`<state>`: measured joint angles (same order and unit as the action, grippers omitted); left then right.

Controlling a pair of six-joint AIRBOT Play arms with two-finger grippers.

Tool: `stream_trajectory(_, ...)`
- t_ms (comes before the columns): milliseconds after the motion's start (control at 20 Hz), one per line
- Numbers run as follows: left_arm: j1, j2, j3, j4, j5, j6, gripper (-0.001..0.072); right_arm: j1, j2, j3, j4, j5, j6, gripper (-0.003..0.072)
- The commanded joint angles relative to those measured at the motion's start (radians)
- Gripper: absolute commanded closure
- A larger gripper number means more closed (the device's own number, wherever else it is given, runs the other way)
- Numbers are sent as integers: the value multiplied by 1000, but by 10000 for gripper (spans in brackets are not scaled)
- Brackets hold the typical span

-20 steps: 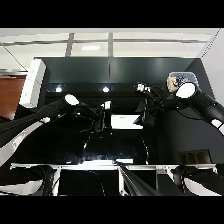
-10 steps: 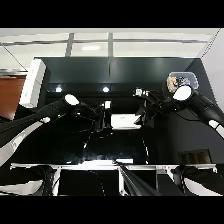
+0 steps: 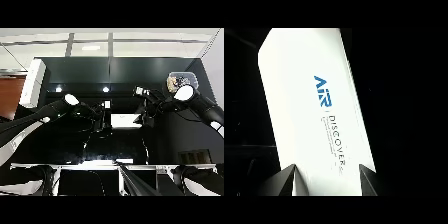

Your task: Fold the box and place the chain.

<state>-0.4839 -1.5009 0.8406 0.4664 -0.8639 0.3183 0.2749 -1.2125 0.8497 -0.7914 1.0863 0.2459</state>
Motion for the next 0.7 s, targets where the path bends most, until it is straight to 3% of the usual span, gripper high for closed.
stream_trajectory(0,-1,0,0,2,-3,0,149,1,5,0,14,-4,0,248)
stream_trajectory(250,-1,0,0,2,-3,0,149,1,5,0,16,-51,0,302)
stream_trajectory(300,-1,0,0,2,-3,0,149,1,5,0,16,-51,0,450)
stream_trajectory(650,-1,0,0,2,-3,0,149,2,5,-2,5,-12,1,446)
